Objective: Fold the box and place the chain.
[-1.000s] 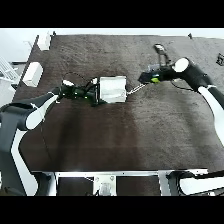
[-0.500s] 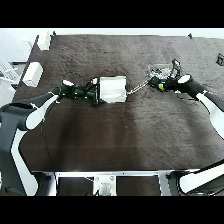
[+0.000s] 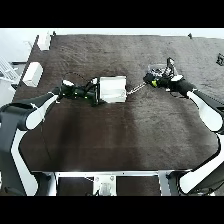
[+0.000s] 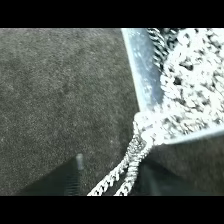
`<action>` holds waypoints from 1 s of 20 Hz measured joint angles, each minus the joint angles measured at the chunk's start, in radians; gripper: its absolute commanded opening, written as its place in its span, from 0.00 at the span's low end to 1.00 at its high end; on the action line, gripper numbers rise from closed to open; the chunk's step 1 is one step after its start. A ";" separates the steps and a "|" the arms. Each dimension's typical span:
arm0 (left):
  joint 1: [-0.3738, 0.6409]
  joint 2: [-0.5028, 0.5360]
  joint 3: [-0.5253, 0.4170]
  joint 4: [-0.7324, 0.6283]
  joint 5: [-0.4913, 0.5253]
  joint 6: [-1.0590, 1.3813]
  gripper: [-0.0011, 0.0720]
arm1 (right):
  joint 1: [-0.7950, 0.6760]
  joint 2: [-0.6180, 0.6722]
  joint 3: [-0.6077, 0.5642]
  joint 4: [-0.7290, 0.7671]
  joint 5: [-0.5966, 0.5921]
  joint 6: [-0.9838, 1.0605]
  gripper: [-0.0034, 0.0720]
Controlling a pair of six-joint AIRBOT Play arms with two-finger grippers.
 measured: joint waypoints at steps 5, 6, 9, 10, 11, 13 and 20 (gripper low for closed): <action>0.000 0.000 0.000 0.000 0.000 0.000 0.65 | 0.010 -0.006 0.008 0.013 -0.010 -0.092 0.06; 0.000 0.000 0.000 0.000 0.000 0.000 0.65 | 0.013 -0.006 0.007 0.015 -0.017 -0.103 0.06; 0.000 0.000 0.000 0.000 0.000 0.000 0.65 | 0.023 0.005 -0.001 0.016 -0.044 -0.100 0.06; 0.000 0.000 0.000 0.000 0.000 0.000 0.65 | 0.027 0.014 -0.003 0.016 -0.054 -0.095 0.06; 0.000 0.000 0.000 0.000 0.000 0.000 0.65 | 0.031 0.029 -0.009 0.014 -0.061 -0.089 0.06; 0.000 0.000 0.000 0.000 0.000 0.000 0.65 | 0.036 0.072 -0.031 0.007 -0.076 -0.069 0.06; 0.000 0.000 0.000 0.000 0.000 0.000 0.65 | 0.093 0.373 -0.084 -0.061 -0.091 -0.051 0.06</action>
